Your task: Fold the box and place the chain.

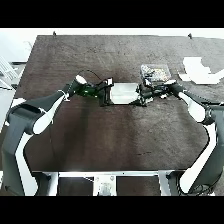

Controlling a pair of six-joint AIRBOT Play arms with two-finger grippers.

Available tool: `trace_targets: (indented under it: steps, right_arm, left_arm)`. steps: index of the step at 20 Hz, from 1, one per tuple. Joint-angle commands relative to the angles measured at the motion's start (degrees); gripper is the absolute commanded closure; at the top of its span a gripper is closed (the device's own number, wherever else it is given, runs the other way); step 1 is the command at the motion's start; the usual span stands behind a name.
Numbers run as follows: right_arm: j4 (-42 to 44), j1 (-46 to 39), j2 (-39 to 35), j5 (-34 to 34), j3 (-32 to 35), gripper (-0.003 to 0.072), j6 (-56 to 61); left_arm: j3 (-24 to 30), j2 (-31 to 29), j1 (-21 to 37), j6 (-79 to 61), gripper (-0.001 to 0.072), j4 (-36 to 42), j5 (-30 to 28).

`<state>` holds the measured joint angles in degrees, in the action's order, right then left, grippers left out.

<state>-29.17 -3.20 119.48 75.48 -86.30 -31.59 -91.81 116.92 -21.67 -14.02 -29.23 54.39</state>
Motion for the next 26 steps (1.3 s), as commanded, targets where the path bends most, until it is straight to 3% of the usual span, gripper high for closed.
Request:
trace_targets:
  steps: [1, 5, 6, 7, 9, 26]
  right_arm:
    - [0.0, 0.0, 0.0, 0.0, 0.0, 0.0189, 0.0]
    - [0.0, 0.0, 0.0, 0.0, 0.0, 0.0189, 0.0]
    - [0.0, 0.0, 0.0, 0.0, 0.0, 0.0189, 0.0]
    - [0.0, 0.0, 0.0, 0.0, 0.0, 0.0189, 0.0]
    - [0.0, 0.0, 0.0, 0.0, 0.0, 0.0189, 0.0]
    - [0.0, -0.1, 0.0, 0.0, 0.0, 0.0189, 0.0]
  left_arm:
    - [0.0, 0.2, -0.1, -0.1, -0.0011, 0.2, -0.9]
    - [0.0, 0.2, -0.1, -0.2, 0.0024, 0.2, -2.2]
    - [0.0, 0.3, -0.1, -0.2, 0.0158, 0.2, -2.4]
    - [0.0, 0.3, -0.1, -0.2, 0.0178, 0.2, -2.5]
    - [0.0, 0.3, -0.1, -0.1, 0.0301, 0.1, -2.5]
    - [0.0, 0.2, 0.1, 0.0, 0.0297, 0.0, -3.0]
